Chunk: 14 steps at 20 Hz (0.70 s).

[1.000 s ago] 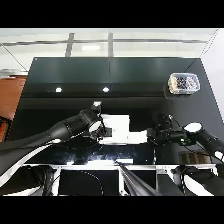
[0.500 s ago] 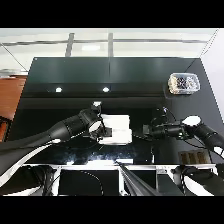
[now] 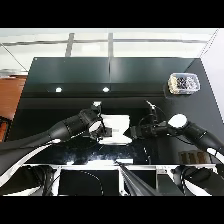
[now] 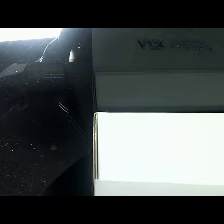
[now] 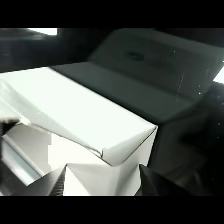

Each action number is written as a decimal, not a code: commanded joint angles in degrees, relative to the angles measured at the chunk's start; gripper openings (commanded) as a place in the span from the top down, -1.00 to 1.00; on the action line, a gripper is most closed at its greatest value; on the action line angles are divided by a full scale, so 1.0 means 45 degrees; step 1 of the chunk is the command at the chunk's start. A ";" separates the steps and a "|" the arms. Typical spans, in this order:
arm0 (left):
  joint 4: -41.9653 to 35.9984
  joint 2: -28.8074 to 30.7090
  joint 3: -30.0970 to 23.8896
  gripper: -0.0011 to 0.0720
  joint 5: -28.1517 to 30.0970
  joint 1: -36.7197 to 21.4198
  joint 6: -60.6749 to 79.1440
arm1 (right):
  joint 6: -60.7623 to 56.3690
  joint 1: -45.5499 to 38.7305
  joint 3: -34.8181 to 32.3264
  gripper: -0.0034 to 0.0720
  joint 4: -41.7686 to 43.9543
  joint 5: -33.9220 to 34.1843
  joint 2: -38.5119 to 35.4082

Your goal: Fold the box and place the chain.

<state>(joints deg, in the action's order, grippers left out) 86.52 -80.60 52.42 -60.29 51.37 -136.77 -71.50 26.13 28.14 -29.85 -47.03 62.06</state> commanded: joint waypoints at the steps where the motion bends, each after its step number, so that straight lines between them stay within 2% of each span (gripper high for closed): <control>1: 0.0000 -0.0005 0.0000 0.90 0.0010 -0.0005 0.0005 | -0.4993 0.1603 0.0884 -0.35 -0.3920 0.1141 0.0000; 6: 0.0000 -0.0005 0.0000 0.90 0.0010 -0.0005 0.0005 | -0.9753 0.3011 0.2055 -0.34 -0.8029 0.0646 0.0078; 9: 0.0000 -0.0005 0.0000 0.90 0.0010 -0.0005 0.0005 | -1.0841 0.3604 0.2516 -0.34 -0.8927 -0.0141 0.0529; 13: -0.0005 -0.0005 0.0000 0.90 0.0005 -0.0005 0.0005 | -1.1244 0.4337 0.3507 -0.01 -0.9403 -0.0811 0.1753; 14: 0.0000 -0.0005 0.0000 0.90 0.0005 -0.0005 0.0005 | -1.1613 0.4541 0.3793 0.00 -0.9622 -0.1010 0.2045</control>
